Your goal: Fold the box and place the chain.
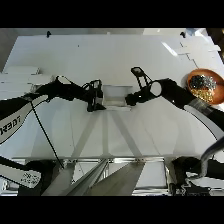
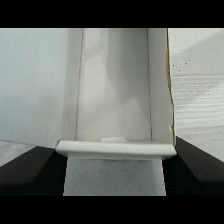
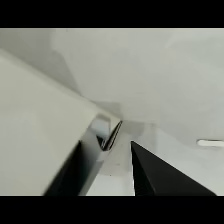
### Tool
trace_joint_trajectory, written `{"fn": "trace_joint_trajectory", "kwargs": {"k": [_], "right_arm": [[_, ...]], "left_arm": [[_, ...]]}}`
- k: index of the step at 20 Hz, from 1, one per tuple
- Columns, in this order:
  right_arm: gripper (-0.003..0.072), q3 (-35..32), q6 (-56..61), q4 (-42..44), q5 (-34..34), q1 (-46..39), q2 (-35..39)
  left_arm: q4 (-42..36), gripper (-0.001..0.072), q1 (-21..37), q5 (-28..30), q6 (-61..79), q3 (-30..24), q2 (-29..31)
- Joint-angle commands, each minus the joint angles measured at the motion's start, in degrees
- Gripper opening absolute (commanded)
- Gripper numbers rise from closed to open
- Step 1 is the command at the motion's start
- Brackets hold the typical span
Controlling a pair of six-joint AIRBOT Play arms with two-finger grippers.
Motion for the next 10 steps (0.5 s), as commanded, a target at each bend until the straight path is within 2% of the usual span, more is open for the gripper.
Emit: {"fn": "trace_joint_trajectory", "kwargs": {"k": [1,8,10], "right_arm": [[0.0336,3.19,14.14,-10.12,2.47,3.43,-1.55],[0.0332,9.07,29.62,-14.56,13.70,7.63,-7.21],[0.0332,9.18,35.91,-14.58,12.52,8.33,-7.65]], "left_arm": [[0.17,0.0337,0.07,-0.15,0.17,0.00,0.00],[0.17,0.0337,0.07,-0.13,0.17,0.00,0.00],[0.17,0.0337,0.07,-0.13,0.17,0.00,0.00]]}}
